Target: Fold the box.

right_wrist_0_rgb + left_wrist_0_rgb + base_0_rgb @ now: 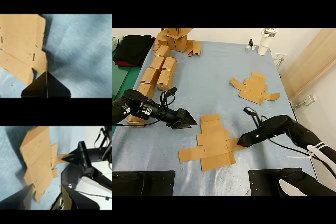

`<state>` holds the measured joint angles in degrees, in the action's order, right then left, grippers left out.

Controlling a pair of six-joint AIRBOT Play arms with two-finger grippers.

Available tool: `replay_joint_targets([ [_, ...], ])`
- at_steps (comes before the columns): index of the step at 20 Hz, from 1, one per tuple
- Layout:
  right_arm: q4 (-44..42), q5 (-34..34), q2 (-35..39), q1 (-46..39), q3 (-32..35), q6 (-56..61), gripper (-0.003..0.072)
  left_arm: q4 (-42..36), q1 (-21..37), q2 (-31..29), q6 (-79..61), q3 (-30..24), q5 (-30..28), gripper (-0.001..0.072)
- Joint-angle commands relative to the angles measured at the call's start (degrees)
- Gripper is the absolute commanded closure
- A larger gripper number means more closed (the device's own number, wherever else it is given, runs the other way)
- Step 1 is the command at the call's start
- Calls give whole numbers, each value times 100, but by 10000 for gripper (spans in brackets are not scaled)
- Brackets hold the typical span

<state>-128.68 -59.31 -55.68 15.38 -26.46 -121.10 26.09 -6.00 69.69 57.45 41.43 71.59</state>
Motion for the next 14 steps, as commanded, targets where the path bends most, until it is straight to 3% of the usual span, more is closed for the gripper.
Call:
replay_joint_targets([
  [1,511,645,4,804,17,129,685,-92,109,140,-413,4,-192,178],
  [5,1040,909,4,1115,17,568,685,-35,107,308,-603,4,-372,178],
  [14,1062,1075,4,1117,17,675,685,-348,-125,1115,-824,4,-142,178],
])
